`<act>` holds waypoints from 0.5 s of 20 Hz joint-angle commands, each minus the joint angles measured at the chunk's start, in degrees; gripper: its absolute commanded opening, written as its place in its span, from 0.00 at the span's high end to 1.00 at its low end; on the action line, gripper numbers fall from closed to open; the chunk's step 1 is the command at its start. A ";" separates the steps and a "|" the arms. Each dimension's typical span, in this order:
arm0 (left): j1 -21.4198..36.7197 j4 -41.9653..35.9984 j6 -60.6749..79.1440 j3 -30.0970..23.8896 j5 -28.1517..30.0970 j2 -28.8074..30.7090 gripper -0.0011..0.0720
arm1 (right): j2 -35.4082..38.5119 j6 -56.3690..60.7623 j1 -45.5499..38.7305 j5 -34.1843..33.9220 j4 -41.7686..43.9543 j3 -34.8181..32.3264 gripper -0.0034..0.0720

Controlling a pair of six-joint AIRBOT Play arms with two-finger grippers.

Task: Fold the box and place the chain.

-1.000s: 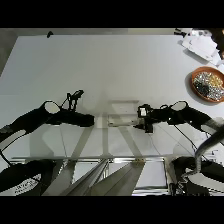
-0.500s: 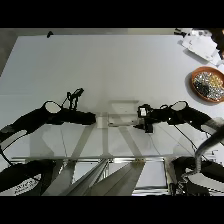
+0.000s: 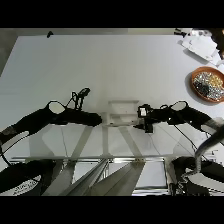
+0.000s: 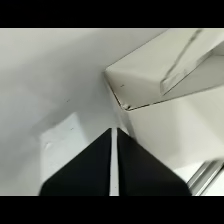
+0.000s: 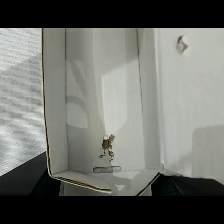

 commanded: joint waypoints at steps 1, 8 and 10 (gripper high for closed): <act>-1.53 0.02 0.20 3.45 -0.50 0.04 0.80 | -0.02 0.02 0.02 0.02 0.02 0.00 0.35; -1.79 2.05 -0.26 5.33 -3.48 0.07 0.67 | -0.02 0.02 0.02 0.02 0.02 0.00 0.35; -2.01 2.27 -0.70 5.33 -3.82 0.04 0.35 | -0.02 0.02 0.02 0.00 0.02 0.00 0.35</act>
